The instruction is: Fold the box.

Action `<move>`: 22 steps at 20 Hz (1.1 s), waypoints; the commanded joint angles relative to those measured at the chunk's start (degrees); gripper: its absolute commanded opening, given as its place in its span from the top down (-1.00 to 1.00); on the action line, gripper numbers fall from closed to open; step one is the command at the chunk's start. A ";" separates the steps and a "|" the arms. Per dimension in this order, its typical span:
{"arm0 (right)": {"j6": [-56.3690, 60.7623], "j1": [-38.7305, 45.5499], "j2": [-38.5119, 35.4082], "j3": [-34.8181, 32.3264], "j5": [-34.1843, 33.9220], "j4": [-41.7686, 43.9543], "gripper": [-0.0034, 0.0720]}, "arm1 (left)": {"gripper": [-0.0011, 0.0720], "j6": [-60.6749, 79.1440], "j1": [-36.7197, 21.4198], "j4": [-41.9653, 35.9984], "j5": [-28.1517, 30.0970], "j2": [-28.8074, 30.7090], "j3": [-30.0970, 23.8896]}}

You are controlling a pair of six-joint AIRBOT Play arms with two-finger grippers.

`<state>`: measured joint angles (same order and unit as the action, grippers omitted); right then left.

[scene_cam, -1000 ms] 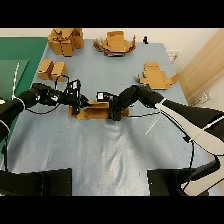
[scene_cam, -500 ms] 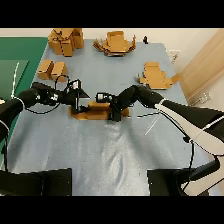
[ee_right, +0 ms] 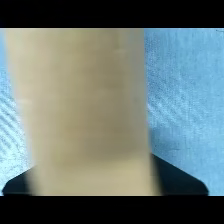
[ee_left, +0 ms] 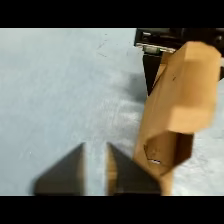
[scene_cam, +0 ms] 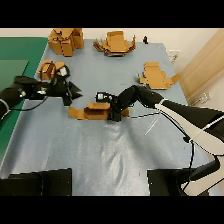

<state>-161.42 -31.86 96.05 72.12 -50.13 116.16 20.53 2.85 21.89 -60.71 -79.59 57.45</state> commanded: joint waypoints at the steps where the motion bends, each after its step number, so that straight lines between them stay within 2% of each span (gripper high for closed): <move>1: 0.02 0.07 -0.04 0.07 0.11 0.04 -0.50 | 0.95 -16.39 -4.24 10.86 -12.57 4.35 -0.15; 3: 0.02 0.09 -0.04 0.07 0.15 0.00 -0.50 | 0.96 -22.51 -4.31 15.47 -18.32 7.28 -2.84; 4: 0.02 0.09 -0.04 0.07 0.13 0.00 -0.50 | 0.96 -22.60 -3.39 16.90 -17.92 9.22 -5.29; 7: 0.02 0.09 -0.04 0.07 0.39 0.02 -0.50 | 0.95 -21.62 3.54 12.02 -9.88 13.31 -12.98; 8: 0.02 0.09 -0.04 0.07 0.37 0.02 -0.50 | 0.96 -21.59 7.21 11.47 -5.64 13.07 -13.88; 10: 0.00 0.09 -0.04 0.07 0.37 0.02 -0.50 | 0.95 -21.09 14.60 10.36 6.47 12.02 -13.68; 12: 0.00 0.09 -0.04 0.07 0.37 0.00 -0.50 | 0.95 -21.00 19.34 8.31 17.55 10.56 -11.28; 13: 0.00 0.09 -0.04 0.07 0.42 0.00 -0.50 | 0.95 -21.42 20.41 7.93 21.22 9.05 -9.09; 19: 0.00 0.09 -0.02 0.07 0.39 -0.37 -0.47 | 0.95 -23.74 20.31 9.25 20.76 -5.95 6.58; 22: 0.00 0.09 -0.02 0.07 0.42 -0.42 -0.46 | 0.95 -33.29 20.37 18.84 14.69 -13.09 13.38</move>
<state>-161.38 -31.79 96.05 72.12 -49.84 116.09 -5.69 22.90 34.00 -42.89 -86.54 64.82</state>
